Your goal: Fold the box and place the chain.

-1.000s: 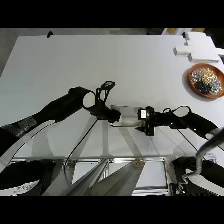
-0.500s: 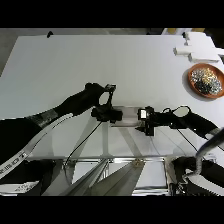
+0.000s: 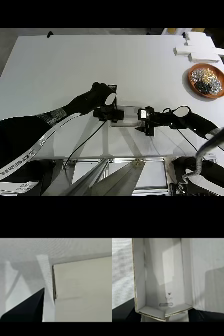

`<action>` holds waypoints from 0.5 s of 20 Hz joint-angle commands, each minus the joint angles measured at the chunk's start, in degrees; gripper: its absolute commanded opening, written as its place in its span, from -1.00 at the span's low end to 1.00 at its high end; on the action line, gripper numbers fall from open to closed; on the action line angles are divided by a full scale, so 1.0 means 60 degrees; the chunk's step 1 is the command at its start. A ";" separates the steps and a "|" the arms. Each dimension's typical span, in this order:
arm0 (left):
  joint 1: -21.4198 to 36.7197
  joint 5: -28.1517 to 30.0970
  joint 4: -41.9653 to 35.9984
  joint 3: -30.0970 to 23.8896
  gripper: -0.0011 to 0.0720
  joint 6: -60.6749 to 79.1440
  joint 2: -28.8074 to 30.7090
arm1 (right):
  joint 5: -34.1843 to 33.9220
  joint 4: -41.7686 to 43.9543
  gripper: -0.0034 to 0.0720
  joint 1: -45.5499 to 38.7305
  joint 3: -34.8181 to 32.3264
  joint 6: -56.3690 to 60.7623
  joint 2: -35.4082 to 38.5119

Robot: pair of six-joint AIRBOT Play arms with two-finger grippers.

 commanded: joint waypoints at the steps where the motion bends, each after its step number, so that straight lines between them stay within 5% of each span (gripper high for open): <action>1: -0.0219 0.0051 0.0262 0.0018 -0.12 -0.0412 -0.0186 | 0.0000 0.0004 -0.24 -0.0004 0.0000 0.0004 0.0007; 3: -0.0270 0.0131 0.0328 0.0018 -0.23 -0.0576 -0.0226 | 0.0000 0.0004 -0.24 -0.0004 0.0000 0.0004 0.0007; 7: -0.0270 0.0193 0.0328 0.0018 -0.96 -0.0608 -0.0222 | 0.0000 0.0004 -0.24 -0.0004 0.0000 0.0004 0.0007; 10: -0.0259 0.0186 0.0328 0.0022 -0.97 -0.0612 -0.0219 | 0.0004 0.0000 -0.24 -0.0004 0.0000 0.0004 0.0007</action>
